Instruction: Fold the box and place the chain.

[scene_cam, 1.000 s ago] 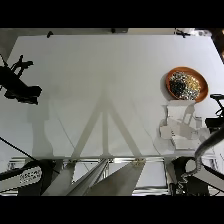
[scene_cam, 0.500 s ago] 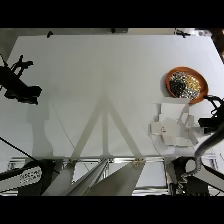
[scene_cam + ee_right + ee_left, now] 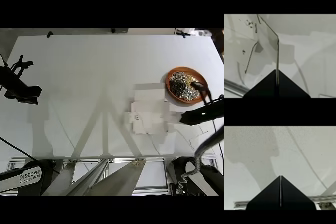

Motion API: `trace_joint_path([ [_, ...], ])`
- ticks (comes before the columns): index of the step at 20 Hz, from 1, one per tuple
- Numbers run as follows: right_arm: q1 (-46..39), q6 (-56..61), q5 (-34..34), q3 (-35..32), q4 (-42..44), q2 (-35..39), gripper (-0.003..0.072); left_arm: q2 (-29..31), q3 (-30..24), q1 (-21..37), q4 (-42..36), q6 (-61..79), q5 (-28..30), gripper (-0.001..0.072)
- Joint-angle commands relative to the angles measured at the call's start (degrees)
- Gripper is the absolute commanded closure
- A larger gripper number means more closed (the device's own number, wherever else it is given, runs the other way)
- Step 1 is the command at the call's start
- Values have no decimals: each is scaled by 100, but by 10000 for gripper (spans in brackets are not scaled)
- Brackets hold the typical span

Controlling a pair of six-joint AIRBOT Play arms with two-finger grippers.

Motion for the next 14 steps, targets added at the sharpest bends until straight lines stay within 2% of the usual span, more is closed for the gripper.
trace_joint_path([
  [1, 1051, 120, -1117, -647, 612, 212, 682, 4, 0, 7, 0, 0, 0, 706],
  [6, 1963, 424, -2269, -920, 684, 203, 681, 4, 0, 7, -2, 98, 2, 706],
  [9, 2153, 431, -2527, -920, 688, 155, 681, 4, 0, 4, -37, 4, 0, 705],
  [10, 2184, 428, -2522, -920, 686, 116, 680, 4, 0, 4, -197, -127, 9, 705],
  [12, 2184, 426, -2518, -920, 732, 13, 680, 0, 0, 4, -560, 153, 446, 702],
  [14, 2184, 417, -2522, -920, 752, -2, 680, -4, -2, -2, -1539, 809, 756, 695],
])
